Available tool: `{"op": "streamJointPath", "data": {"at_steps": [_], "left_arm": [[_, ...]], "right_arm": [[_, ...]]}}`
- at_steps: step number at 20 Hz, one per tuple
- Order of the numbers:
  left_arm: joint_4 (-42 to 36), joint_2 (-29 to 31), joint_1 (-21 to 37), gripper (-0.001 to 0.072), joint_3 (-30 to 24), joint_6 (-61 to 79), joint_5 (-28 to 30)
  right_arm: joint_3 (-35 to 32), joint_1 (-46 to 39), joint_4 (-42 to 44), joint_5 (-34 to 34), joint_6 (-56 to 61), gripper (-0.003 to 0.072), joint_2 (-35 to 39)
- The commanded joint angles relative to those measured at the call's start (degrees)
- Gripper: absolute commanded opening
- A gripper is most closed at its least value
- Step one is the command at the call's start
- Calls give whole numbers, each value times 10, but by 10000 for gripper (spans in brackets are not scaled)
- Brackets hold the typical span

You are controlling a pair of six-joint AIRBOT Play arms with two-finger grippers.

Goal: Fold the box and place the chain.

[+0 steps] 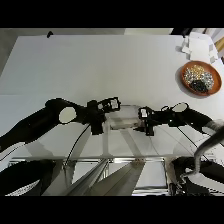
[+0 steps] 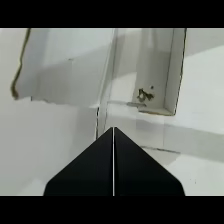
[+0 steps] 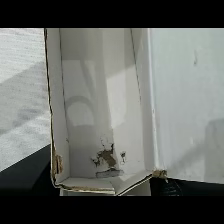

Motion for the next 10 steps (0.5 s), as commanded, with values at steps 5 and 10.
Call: {"op": "streamJointPath", "data": {"at_steps": [5,10], "left_arm": [[-12,-43,-14,2,0,38,0],[78,-44,0,0,-4,-13,-63]], "right_arm": [[0,0,0,0,0,338,0],[0,0,0,0,0,338,0]]}}
